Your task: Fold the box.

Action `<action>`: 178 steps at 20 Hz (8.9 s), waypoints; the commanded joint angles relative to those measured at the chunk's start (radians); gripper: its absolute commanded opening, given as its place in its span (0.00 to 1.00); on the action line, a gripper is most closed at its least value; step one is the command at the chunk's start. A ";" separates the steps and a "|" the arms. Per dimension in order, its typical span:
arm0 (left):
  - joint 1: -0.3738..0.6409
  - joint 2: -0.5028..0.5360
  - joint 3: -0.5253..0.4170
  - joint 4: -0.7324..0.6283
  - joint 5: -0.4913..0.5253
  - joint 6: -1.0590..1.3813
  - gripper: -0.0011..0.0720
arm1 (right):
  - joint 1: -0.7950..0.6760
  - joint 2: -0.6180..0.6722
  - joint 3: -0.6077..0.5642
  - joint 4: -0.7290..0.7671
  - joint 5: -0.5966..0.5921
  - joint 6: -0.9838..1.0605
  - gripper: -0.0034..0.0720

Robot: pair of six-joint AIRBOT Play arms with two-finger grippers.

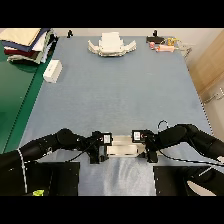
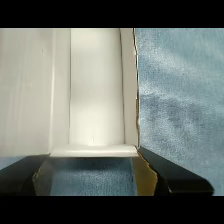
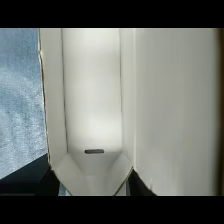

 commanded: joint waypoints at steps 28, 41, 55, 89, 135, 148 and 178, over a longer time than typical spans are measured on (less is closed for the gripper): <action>-0.042 -0.050 0.019 -0.037 0.016 -0.011 0.72 | 0.000 0.000 0.001 0.000 0.000 0.000 0.68; -0.042 -0.050 0.019 -0.038 0.017 -0.010 0.72 | 0.000 0.000 0.001 0.000 0.029 -0.002 0.68; -0.042 -0.050 0.019 -0.038 0.017 -0.010 0.72 | 0.000 0.002 0.002 -0.018 0.031 -0.002 0.99; -0.042 -0.050 0.019 -0.037 0.083 0.005 0.72 | 0.000 0.117 0.154 0.304 0.115 0.997 0.05; -0.042 -0.051 0.018 -0.038 0.068 0.002 0.72 | -0.006 0.349 0.023 -0.278 -0.232 0.491 0.87; -0.042 -0.051 0.018 -0.038 0.068 0.002 0.72 | 0.039 0.173 -0.011 -0.175 0.033 0.311 0.33; -0.042 -0.051 0.018 -0.038 0.068 0.002 0.72 | 0.118 0.153 0.055 -0.399 -0.035 0.785 0.05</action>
